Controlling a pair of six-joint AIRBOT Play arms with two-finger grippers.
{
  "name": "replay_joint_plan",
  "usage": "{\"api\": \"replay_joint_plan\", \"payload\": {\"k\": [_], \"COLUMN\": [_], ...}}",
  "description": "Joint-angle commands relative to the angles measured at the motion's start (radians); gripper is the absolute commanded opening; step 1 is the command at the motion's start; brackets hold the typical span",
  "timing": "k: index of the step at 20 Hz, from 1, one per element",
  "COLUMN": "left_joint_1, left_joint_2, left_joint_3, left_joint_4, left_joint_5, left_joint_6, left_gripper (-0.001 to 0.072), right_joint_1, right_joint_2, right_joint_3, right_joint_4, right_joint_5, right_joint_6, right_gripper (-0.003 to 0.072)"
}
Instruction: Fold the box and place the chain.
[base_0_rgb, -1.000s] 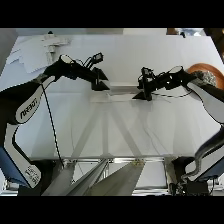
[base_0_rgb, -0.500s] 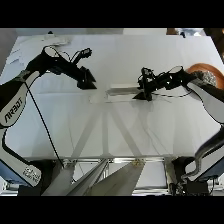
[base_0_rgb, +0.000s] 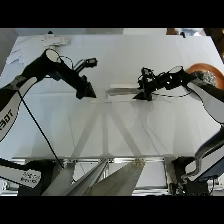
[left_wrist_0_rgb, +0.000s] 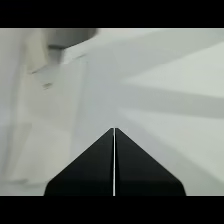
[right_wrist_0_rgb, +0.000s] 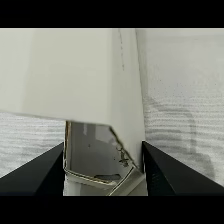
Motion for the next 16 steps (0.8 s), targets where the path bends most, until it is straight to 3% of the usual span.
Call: {"api": "replay_joint_plan", "payload": {"k": [1, 5, 9, 13, 16], "left_joint_1": [-0.081, -0.178, -0.196, -0.196, -0.196], "left_joint_2": [0.025, 0.025, 0.02, -0.006, -0.049], "left_joint_3": [-0.069, -0.071, -0.071, -0.071, -0.071], "left_joint_4": [-0.158, -0.346, -0.446, -0.457, -0.456], "left_joint_5": [0.018, 0.227, 0.5, 0.74, 0.808], "left_joint_6": [0.008, 0.087, 0.08, 0.072, 0.034], "left_gripper": [0.001, 0.0011, 0.0011, 0.0013, 0.0014], "right_joint_1": [0.0, 0.0, 0.0, 0.0, 0.0], "right_joint_2": [0.0, 0.0, 0.0, 0.0, 0.0], "right_joint_3": [0.0, 0.0, 0.0, 0.0, 0.001], "right_joint_4": [0.0, 0.0, 0.0, 0.0, 0.0], "right_joint_5": [0.0, 0.0, 0.0, 0.0, 0.0], "right_joint_6": [0.0, 0.0, 0.0, 0.0, 0.0], "right_gripper": [0.0401, 0.0401, 0.0401, 0.0401, 0.0401]}}
